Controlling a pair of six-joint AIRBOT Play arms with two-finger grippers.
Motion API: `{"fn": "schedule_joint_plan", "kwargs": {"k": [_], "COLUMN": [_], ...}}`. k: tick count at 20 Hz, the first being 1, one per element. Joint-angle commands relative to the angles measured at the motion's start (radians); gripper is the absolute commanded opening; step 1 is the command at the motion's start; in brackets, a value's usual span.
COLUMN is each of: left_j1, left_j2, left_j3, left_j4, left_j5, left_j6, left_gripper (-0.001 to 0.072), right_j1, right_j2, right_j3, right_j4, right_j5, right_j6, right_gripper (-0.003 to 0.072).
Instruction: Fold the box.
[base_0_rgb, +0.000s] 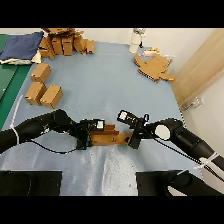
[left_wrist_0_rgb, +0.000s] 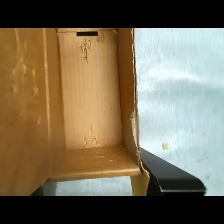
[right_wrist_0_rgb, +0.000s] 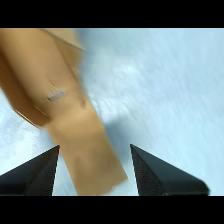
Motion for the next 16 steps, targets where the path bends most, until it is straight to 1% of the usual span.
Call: {"fn": "schedule_joint_plan", "kwargs": {"k": [1,6,9,10,11,12,15,16], "left_j1": [0.001,0.003,0.003,0.003,0.003,0.003,0.003,0.003], "left_j2": [0.042,0.054,0.053,0.053,0.053,0.053,0.053,0.05], "left_j3": [0.001,-0.004,-0.016,-0.021,-0.027,-0.03,-0.032,-0.032], "left_j4": [0.064,0.064,0.065,0.068,0.078,0.082,0.081,0.081], "left_j5": [-0.003,-0.003,-0.002,-0.001,-0.001,0.0,0.019,0.031], "left_j6": [-0.003,-0.003,-0.003,-0.003,-0.003,-0.003,-0.006,-0.026], "left_gripper": [0.0288,0.0288,0.0288,0.0288,0.0288,0.0288,0.0288,0.0288], "right_j1": [0.0,0.0,0.0,0.0,0.0,0.0,0.0,0.0], "right_j2": [0.033,0.033,0.033,0.033,0.033,0.033,0.033,0.033], "right_j3": [0.0,0.0,0.0,0.0,0.0,0.0,0.0,0.0], "right_j4": [-0.106,-0.11,-0.108,-0.108,-0.105,-0.101,-0.069,-0.051], "right_j5": [0.024,0.006,0.007,0.008,0.01,0.011,0.01,0.01], "right_j6": [0.163,0.271,0.369,0.399,0.42,0.42,0.435,0.449], "right_gripper": [0.072,0.072,0.072,0.062,0.0407,0.0295,0.029,0.0275]}}
